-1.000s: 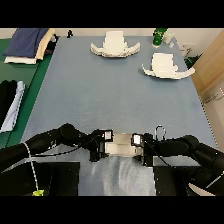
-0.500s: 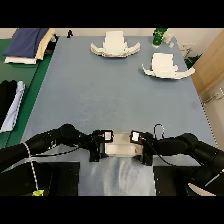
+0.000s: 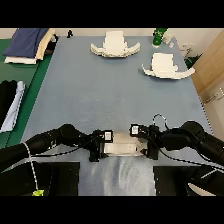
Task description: Fold the box.
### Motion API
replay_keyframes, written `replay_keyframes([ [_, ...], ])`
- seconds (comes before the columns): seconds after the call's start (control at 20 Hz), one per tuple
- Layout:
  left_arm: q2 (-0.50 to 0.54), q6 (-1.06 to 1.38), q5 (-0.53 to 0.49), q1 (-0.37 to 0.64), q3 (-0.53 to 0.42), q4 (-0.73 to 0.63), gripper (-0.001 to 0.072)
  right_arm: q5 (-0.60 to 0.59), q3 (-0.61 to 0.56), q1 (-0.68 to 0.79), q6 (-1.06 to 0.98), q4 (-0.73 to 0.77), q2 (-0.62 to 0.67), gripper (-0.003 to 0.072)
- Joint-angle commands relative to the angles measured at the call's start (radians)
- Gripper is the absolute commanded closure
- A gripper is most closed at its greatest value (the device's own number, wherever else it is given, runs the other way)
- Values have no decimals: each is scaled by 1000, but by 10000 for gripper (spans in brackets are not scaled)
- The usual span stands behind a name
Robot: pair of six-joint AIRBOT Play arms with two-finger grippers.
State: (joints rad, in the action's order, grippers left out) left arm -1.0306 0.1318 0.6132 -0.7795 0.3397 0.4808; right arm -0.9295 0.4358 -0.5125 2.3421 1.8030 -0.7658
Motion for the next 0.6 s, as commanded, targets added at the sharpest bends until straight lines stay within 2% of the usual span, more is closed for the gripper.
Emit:
replay_keyframes([
  [0.0, 0, -8, -2, 0, 0, -7, 245, -126, 21, -3, -43, -27, 1, -27],
  [0.25, 0, -8, -2, 0, 0, -7, 245, -222, 33, -3, -139, -26, 1, -19],
  [0.35, 0, -8, -2, 0, 0, -7, 245, -284, 65, -3, -233, -27, 1, 126],
  [0.45, 0, -8, -5, 0, 0, -7, 245, -326, 109, -3, -328, -26, 1, 157],
  [0.55, 0, -8, -47, 0, 2, -8, 245, -357, 156, -3, -443, -8, 1, 461],
])
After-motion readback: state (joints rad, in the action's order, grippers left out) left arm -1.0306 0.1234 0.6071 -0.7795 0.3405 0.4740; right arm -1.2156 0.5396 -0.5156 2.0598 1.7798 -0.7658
